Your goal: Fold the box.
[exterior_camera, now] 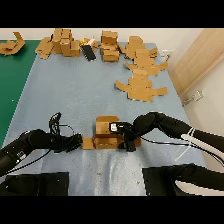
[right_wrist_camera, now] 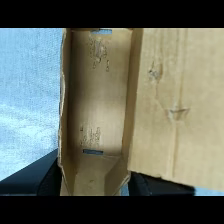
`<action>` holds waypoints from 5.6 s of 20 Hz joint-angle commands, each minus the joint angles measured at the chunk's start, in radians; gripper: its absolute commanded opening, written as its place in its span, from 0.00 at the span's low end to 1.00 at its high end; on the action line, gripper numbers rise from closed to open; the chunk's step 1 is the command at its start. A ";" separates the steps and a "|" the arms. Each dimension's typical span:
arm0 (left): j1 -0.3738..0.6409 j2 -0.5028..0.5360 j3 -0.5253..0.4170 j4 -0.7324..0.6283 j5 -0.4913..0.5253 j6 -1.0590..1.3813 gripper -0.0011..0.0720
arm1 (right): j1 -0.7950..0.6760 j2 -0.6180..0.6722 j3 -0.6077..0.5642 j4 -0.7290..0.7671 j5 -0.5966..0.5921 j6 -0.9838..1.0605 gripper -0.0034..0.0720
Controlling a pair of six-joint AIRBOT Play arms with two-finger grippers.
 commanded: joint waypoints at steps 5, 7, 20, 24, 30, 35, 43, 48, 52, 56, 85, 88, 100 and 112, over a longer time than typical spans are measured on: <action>-0.071 -0.066 -0.006 -0.084 0.131 0.011 0.03 | -0.001 0.001 0.001 0.005 0.002 0.000 0.59; -0.073 -0.058 -0.002 -0.119 0.130 0.031 0.03 | 0.000 0.001 0.001 0.005 0.001 0.000 0.59; -0.178 -0.015 0.097 -0.083 0.146 -0.085 0.02 | -0.001 0.001 0.001 0.007 0.002 -0.001 0.59; -0.179 -0.014 0.098 -0.127 0.150 -0.076 0.03 | -0.001 0.001 0.001 0.007 0.001 0.000 0.59; -0.179 -0.014 0.098 -0.134 0.144 -0.076 0.03 | -0.001 0.001 0.001 0.007 0.001 0.000 0.59; -0.179 -0.014 0.098 -0.134 0.117 -0.072 0.03 | -0.001 0.001 0.001 0.007 0.002 0.000 0.59; -0.178 -0.014 0.098 -0.134 0.115 -0.072 0.47 | -0.001 0.001 0.001 0.007 0.002 0.000 0.59; -0.178 -0.014 0.098 -0.134 0.115 -0.072 0.47 | -0.001 0.001 0.001 0.007 0.001 0.000 0.59; -0.177 -0.005 0.098 -0.107 0.096 -0.073 0.47 | -0.001 0.001 0.001 0.007 0.001 0.000 0.59; -0.128 0.006 0.098 -0.087 0.036 -0.074 0.47 | -0.001 0.001 0.001 0.007 0.001 -0.001 0.59; -0.129 -0.024 0.122 -0.164 0.046 0.058 0.50 | -0.001 0.001 0.001 0.008 -0.005 0.000 0.59; -0.129 -0.052 0.122 -0.158 0.019 0.062 0.53 | -0.001 0.001 0.001 0.009 -0.007 0.000 0.59; -0.203 -0.071 0.196 0.004 0.020 -0.034 0.60 | 0.000 0.001 0.001 0.009 -0.007 0.000 0.59; -0.371 -0.338 0.479 0.420 -0.203 -0.374 0.60 | -0.001 0.001 0.001 0.008 -0.007 -0.001 0.59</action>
